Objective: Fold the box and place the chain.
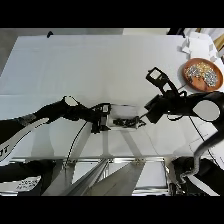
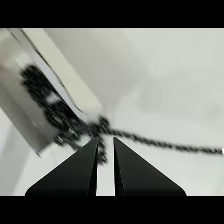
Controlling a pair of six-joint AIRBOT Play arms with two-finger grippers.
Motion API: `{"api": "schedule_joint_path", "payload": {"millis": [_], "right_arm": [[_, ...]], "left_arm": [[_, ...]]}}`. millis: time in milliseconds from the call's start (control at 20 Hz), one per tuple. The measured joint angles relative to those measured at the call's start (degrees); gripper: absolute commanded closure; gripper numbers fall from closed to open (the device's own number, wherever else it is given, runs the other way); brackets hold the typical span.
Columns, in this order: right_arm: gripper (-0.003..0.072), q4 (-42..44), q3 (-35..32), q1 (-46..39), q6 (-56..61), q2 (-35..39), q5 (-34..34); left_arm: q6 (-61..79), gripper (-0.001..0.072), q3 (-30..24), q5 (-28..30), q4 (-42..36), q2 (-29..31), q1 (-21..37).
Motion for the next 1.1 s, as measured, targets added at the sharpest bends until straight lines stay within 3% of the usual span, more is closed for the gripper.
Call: {"api": "schedule_joint_path", "payload": {"millis": [50, 400, 850, 1100], "right_arm": [[0.0439, -0.5, -1.7, -0.9, -0.2, 0.2, -0.4], [0.0438, -1.4, -12.5, 1.0, -5.3, -3.1, -9.8], [0.0448, -1.3, -14.2, 6.8, -6.9, -12.9, -15.4], [0.0524, -1.3, -14.3, 7.1, -6.9, -14.6, -16.6]], "left_arm": [[0.0, 0.0502, 0.0, 0.0, 0.0, 0.0, 0.0], [0.0, 0.0502, 0.0, 0.0, 0.0, 0.0, 0.0], [0.0, 0.0502, 0.0, 0.0, 0.0, 0.0, 0.0], [0.0, 0.0502, 0.0, 0.0, 0.0, 0.0, 0.0]]}}
